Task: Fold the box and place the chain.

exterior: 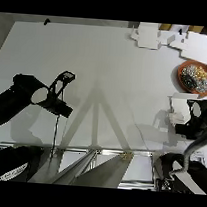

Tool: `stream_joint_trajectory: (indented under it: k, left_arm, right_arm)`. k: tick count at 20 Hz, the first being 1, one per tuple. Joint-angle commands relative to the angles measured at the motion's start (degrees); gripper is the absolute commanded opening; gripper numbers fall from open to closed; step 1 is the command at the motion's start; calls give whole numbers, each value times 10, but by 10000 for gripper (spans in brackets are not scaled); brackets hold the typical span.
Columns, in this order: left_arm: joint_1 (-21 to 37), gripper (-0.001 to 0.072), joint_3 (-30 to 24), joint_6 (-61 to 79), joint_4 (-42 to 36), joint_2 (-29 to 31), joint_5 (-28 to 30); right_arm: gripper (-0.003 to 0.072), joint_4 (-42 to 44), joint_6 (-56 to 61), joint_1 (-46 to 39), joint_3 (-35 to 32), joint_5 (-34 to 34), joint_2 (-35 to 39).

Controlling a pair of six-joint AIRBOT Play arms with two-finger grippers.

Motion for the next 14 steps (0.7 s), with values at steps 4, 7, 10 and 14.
stream_joint_trajectory:
  k: [4,7,10,14]
  left_arm:
    - [0,10,0,0,0,0,0]
    - [0,10,0,0,0,0,0]
    - [0,10,0,0,0,0,0]
    - [0,10,0,0,0,0,0]
  right_arm:
    - [22,0,0,0,0,0,0]
    - [22,0,0,0,0,0,0]
    - [22,0,0,0,0,0,0]
    - [22,0,0,0,0,-43,0]
